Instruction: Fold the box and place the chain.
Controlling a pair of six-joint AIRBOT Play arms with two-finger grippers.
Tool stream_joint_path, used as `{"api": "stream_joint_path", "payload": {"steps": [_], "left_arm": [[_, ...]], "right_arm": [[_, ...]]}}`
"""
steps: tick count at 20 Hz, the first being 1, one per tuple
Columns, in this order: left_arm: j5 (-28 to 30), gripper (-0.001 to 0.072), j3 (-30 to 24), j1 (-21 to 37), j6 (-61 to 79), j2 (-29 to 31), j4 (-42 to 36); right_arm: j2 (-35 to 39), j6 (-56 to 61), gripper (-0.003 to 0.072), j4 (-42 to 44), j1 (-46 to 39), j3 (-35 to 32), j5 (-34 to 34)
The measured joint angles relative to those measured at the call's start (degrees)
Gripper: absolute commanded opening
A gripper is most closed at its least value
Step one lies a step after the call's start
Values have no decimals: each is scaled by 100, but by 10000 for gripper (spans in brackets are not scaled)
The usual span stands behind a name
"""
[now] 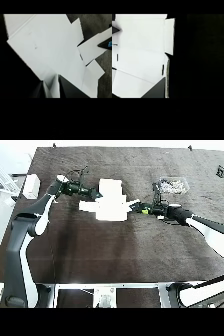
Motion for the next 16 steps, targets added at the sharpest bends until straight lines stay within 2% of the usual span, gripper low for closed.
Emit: {"api": "stream_joint_path", "payload": {"steps": [4, 6, 8, 10, 11, 13, 14, 15, 16], "left_arm": [[-11, 229, 0, -9, 7, -13, -127], [-90, 148, 0, -9, 7, -59, -155], [-168, 111, 0, -2, 7, -111, -190], [-216, 108, 0, -2, 44, -151, -201], [-232, 22, 0, -4, 79, -162, -219], [-341, 21, 0, -9, 195, -179, -278], [-361, 21, 0, -9, 275, -186, -306], [-411, 20, -2, -15, 372, -197, -328], [-411, 20, -2, -26, 474, -201, -367]], "right_arm": [[0, -4, 8, -2, 0, 0, 15], [0, -7, 8, -2, 0, 0, 31], [0, -9, 8, -7, 0, 0, 31], [0, -9, 8, -13, 0, 0, 31], [0, -11, 9, -11, 0, 0, 31], [0, -37, 27, -9, 0, 0, 28], [0, -74, 205, -4, 0, 0, 26], [0, -140, 304, -15, 0, 0, 50], [-2, -179, 305, -22, 4, 0, 96]]}}
